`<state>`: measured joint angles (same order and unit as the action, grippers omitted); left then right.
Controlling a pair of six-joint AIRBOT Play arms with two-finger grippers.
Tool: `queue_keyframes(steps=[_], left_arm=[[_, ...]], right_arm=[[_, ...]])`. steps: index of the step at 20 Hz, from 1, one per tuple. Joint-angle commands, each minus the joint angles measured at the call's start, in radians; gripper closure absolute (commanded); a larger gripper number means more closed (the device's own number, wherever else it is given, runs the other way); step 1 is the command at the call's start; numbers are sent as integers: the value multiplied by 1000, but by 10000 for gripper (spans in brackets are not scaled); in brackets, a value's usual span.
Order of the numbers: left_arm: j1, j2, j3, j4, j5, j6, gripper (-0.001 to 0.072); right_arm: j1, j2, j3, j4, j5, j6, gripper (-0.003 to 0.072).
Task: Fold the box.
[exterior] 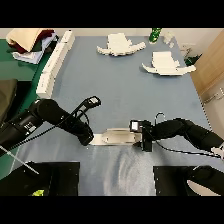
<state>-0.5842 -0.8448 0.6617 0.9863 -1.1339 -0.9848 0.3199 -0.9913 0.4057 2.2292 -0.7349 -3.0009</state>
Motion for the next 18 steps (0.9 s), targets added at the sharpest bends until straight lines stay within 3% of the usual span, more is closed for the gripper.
queue_keyframes(steps=[1, 4, 7, 11, 14, 18], left_arm=[[-55, -22, -4, -232, -67, -185, 694], [-166, -118, -4, -405, 136, -238, 694], [-185, -194, -2, -571, 320, -237, 694], [-148, -204, -2, -523, 570, -236, 694], [-101, -241, -2, -512, 597, -250, 694], [-95, -372, -2, -513, 515, -296, 695]], right_arm=[[0, -1, 0, 0, 0, 0, 168], [0, -1, 0, 0, 0, 0, 168], [0, -1, 0, 0, 0, 0, 168], [0, -1, 0, 0, 0, 0, 168], [0, -1, 0, 0, 0, 0, 168], [0, -1, 0, 0, 0, 0, 168]])
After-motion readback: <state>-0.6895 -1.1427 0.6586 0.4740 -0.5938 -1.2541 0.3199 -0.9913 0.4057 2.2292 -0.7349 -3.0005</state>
